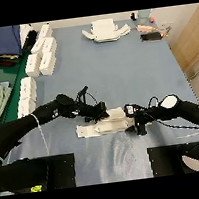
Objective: Fold the box.
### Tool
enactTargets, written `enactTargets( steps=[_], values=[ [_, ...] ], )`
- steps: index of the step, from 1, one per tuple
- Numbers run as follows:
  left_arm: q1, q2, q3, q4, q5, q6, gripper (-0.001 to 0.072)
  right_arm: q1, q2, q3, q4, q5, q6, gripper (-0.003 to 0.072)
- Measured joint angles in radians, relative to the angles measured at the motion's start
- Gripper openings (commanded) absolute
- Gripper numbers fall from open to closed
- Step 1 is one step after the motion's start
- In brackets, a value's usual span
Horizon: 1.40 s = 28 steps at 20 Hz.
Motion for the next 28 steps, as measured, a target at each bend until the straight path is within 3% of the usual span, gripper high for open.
enactTargets(
  steps=[6, 10, 15, 20, 21, 22, 23, 28],
  values=[
    [0.026, 0.008, 0.088, 0.001, -0.045, 0.112, 0.0014, 0.0, 0.0, 0.0, -0.001, -0.001, -0.003, 0.0511],
    [0.069, 0.104, 0.15, 0.026, -0.127, 0.212, 0.0014, 0.0, 0.0, 0.0, -0.001, -0.001, -0.003, 0.0511],
    [0.079, 0.29, 0.167, 0.27, -0.219, 0.241, 0.0013, 0.0, 0.0, 0.0, -0.001, 0.0, -0.003, 0.0511],
    [-0.003, 0.474, 0.119, 0.541, -0.291, 0.318, 0.0017, 0.0, 0.0, 0.0, 0.0, 0.0, -0.003, 0.0511],
    [-0.014, 0.51, 0.095, 0.571, -0.299, 0.366, 0.0106, 0.0, 0.0, 0.0, 0.0, 0.0, -0.003, 0.0511],
    [-0.017, 0.542, 0.068, 0.594, -0.303, 0.423, 0.052, 0.0, 0.0, 0.0, 0.0, 0.0, -0.003, 0.0511],
    [-0.017, 0.574, 0.034, 0.608, -0.3, 0.492, 0.0649, 0.0, 0.0, 0.0, 0.0, 0.0, -0.002, 0.0511],
    [0.038, 0.656, -0.156, 0.586, -0.24, 0.814, 0.0676, 0.0, 0.0, 0.0, 0.0, 0.0, -0.002, 0.0511]
  ],
)
